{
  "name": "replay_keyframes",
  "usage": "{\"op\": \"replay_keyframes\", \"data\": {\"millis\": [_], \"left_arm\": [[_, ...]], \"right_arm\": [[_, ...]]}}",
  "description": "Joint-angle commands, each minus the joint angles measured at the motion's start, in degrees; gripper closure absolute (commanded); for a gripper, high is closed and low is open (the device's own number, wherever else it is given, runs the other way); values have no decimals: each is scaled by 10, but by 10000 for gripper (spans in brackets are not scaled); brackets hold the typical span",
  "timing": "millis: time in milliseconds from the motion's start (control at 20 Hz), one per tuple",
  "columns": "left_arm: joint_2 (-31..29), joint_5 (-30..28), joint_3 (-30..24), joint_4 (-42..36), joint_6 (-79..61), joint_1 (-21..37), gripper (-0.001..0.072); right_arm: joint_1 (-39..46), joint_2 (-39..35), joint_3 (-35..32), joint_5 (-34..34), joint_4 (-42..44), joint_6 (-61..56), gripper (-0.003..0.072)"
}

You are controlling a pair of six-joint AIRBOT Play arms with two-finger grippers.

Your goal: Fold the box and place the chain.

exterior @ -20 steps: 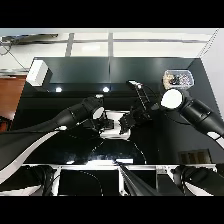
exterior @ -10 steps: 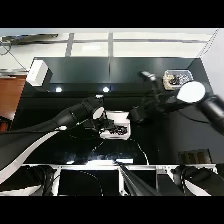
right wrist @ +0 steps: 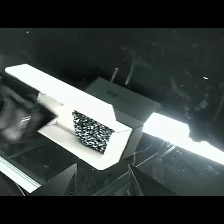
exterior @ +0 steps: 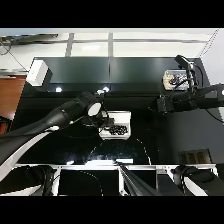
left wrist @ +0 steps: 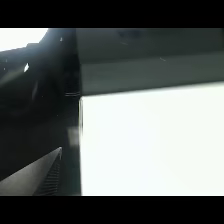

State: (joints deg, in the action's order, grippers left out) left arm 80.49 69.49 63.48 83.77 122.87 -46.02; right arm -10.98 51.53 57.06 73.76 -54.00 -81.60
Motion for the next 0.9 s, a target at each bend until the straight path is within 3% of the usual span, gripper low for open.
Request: {"op": "replay_keyframes", "data": {"millis": [0,100,150,200,350,450,500,600,750,850], "left_arm": [[-59,92,-1,83,-133,10,177],[-101,121,-31,132,-188,47,177],[-121,110,-52,105,-216,77,178],[-140,85,-80,49,-251,115,179],[-189,-43,-189,-219,-461,242,187],[-194,-55,-238,-390,-681,297,218],[-194,-52,-254,-430,-767,307,206],[-193,-63,-268,-437,-916,301,-10],[-189,-97,-274,-427,-1154,277,-10],[-182,-153,-274,-417,-1261,259,-10]], "right_arm": [[6,-4,0,6,-11,0,311],[6,-4,0,6,-26,0,312],[6,-4,0,6,-34,0,311],[6,-4,0,6,-37,0,311],[6,-4,0,6,-37,0,311],[6,-4,0,6,-37,0,311],[6,-4,0,5,-37,0,311],[6,-4,0,-2,-37,1,311],[6,-4,0,-8,-39,5,311],[6,-4,0,-9,-52,4,311]]}}
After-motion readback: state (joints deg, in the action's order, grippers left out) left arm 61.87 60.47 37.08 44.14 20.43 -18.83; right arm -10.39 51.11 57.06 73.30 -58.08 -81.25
